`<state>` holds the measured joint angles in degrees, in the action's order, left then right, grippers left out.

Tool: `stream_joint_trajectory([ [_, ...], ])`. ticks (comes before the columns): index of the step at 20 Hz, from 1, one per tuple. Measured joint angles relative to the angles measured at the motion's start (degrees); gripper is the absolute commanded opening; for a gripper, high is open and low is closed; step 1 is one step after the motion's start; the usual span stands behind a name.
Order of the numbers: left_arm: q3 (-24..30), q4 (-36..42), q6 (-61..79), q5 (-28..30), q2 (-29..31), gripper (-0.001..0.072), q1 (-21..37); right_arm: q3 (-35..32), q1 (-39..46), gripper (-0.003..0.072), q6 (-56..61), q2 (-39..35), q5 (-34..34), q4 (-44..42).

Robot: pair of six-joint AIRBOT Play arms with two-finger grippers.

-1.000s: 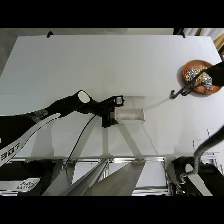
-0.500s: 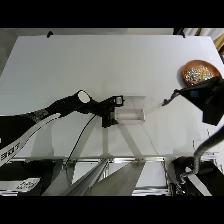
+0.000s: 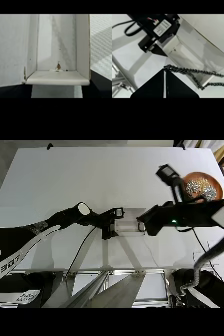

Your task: Fold the box and place the chain.

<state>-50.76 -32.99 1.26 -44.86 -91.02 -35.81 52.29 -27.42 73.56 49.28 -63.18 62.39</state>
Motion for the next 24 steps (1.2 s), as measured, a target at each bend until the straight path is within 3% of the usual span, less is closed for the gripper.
stream_joint_trajectory([
  [6,0.0,0.0,0.0,0.0,0.0,0.0154,0.0,-1.3,-2.2,0.0015,0.1,10.9,2.4,1.6],
  [8,0.0,0.0,0.0,0.0,0.0,0.0154,0.0,-1.7,-2.3,0.011,0.2,12.6,2.5,1.9],
  [11,0.0,0.0,0.0,0.0,0.0,0.0154,0.0,-2.0,-2.4,0.011,1.0,13.8,2.7,2.4],
  [16,0.0,0.0,0.0,0.0,0.0,0.0154,0.0,-2.2,-2.1,0.0118,3.4,14.0,2.3,4.6],
  [21,0.0,0.0,0.0,0.0,0.0,0.0154,0.0,-2.2,3.5,0.0119,9.7,8.3,-3.0,12.0],
  [22,0.0,0.0,0.0,0.0,0.0,0.0154,0.0,-2.2,5.3,0.0135,10.6,7.0,-4.1,13.7],
  [23,0.0,0.0,0.0,0.0,0.0,0.0154,0.0,-2.2,7.1,0.0199,11.1,6.1,-5.3,15.1],
  [24,0.0,0.0,0.0,0.0,0.0,0.0154,0.0,-2.4,9.1,0.0202,11.6,5.5,-6.2,16.7],
])
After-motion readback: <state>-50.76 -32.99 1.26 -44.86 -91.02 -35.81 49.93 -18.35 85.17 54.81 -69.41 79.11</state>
